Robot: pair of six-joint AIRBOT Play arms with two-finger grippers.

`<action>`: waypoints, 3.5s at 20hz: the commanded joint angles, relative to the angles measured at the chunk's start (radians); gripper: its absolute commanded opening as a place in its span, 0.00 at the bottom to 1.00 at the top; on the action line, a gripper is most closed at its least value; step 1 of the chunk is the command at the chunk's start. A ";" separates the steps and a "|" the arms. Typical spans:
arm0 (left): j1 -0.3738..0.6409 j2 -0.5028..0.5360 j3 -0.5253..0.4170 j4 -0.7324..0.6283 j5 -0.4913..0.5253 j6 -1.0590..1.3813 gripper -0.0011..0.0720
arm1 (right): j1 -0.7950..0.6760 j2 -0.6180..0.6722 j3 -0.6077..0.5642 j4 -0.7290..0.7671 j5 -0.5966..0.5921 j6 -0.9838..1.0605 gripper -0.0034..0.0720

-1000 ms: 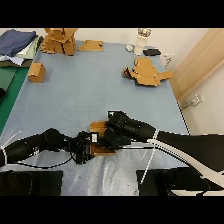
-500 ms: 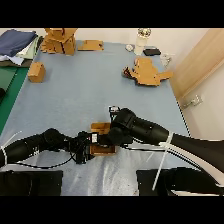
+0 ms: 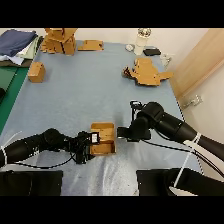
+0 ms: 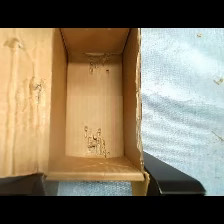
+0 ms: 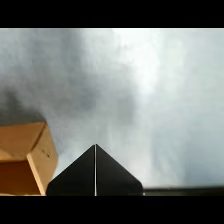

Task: Fold the box.

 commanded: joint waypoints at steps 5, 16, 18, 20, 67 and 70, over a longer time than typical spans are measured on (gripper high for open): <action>0.001 0.000 0.000 0.000 0.000 0.000 0.66 | -0.520 -0.263 -0.040 0.991 0.211 -1.149 0.05; 0.001 0.000 0.000 0.000 0.001 0.000 0.66 | -0.280 -0.288 0.000 1.046 -0.050 -1.625 0.05; 0.001 0.000 0.000 0.000 0.000 0.000 0.66 | -0.234 -0.200 -0.051 0.987 0.040 -1.640 0.05; 0.001 0.000 0.000 0.000 0.000 0.000 0.66 | -0.168 -0.090 -0.116 0.902 0.175 -1.649 0.05; 0.001 0.000 0.000 0.000 0.000 0.000 0.66 | 0.530 0.299 -0.318 -0.420 0.584 -1.117 0.48; 0.001 0.000 0.000 0.000 0.000 0.000 0.66 | 0.531 0.317 -0.304 -0.420 0.583 -1.117 0.48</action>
